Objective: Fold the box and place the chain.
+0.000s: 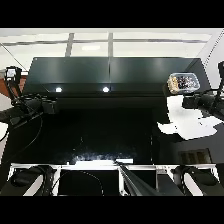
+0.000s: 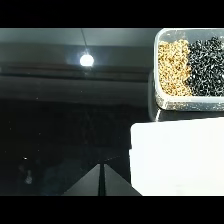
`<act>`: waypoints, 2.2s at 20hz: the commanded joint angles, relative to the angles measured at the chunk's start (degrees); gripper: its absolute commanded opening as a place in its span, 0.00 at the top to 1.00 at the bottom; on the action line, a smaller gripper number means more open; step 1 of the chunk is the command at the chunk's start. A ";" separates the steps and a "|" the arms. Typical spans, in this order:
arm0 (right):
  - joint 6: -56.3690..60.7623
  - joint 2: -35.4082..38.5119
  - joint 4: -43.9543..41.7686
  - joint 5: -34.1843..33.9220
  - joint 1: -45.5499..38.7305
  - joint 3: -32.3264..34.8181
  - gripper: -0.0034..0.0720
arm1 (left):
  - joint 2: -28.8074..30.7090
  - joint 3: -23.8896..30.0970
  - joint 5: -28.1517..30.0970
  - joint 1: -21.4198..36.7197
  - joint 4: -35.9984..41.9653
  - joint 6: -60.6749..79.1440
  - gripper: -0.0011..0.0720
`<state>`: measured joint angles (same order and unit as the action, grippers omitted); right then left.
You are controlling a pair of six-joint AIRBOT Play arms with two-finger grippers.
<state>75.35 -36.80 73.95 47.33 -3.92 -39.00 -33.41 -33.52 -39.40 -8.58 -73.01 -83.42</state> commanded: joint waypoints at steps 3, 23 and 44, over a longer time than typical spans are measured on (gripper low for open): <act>0.02 0.04 0.00 0.02 0.00 -0.02 0.91 | 0.04 0.02 0.02 0.07 -0.02 0.02 0.94; 11.13 -3.17 14.53 -4.68 -2.36 -0.02 0.01 | -2.27 0.04 5.81 0.00 5.55 -0.83 0.17; -26.99 -59.60 -11.96 34.91 -51.63 -35.17 0.23 | -3.52 0.02 2.08 0.04 9.25 -0.42 0.02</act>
<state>53.08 -94.00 61.43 78.65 -56.64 -72.86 -36.88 -33.50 -36.75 -8.58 -63.83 -83.83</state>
